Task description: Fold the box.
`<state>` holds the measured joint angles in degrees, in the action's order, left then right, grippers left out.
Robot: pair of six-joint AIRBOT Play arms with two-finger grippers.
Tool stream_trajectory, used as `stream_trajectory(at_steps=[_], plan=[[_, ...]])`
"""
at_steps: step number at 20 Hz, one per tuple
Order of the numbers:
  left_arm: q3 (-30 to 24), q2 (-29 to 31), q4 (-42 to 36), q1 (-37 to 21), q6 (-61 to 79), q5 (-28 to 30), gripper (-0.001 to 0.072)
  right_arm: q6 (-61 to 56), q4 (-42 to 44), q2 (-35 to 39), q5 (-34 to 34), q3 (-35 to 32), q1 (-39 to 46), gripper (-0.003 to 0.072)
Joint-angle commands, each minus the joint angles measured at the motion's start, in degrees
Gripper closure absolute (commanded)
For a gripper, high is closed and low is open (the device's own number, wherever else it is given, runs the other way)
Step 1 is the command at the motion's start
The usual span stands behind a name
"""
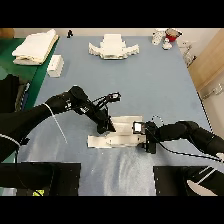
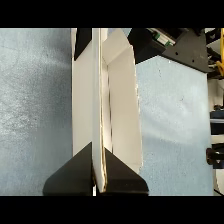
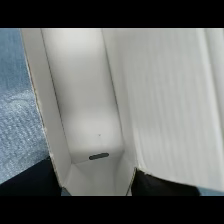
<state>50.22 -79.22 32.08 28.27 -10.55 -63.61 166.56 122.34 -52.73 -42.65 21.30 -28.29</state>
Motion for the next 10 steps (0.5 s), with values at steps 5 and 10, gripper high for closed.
stream_trajectory(at_steps=[5,10], plan=[[0.04,-0.04,-0.04,-0.02,0.02,0.22,0.0693,0.0,0.0,-0.04,-0.04,0.04,-0.04,0.0281],[0.04,-0.04,-0.39,-0.02,0.02,0.02,0.0693,0.0,0.0,-0.04,-0.04,0.04,-0.04,0.0281]])
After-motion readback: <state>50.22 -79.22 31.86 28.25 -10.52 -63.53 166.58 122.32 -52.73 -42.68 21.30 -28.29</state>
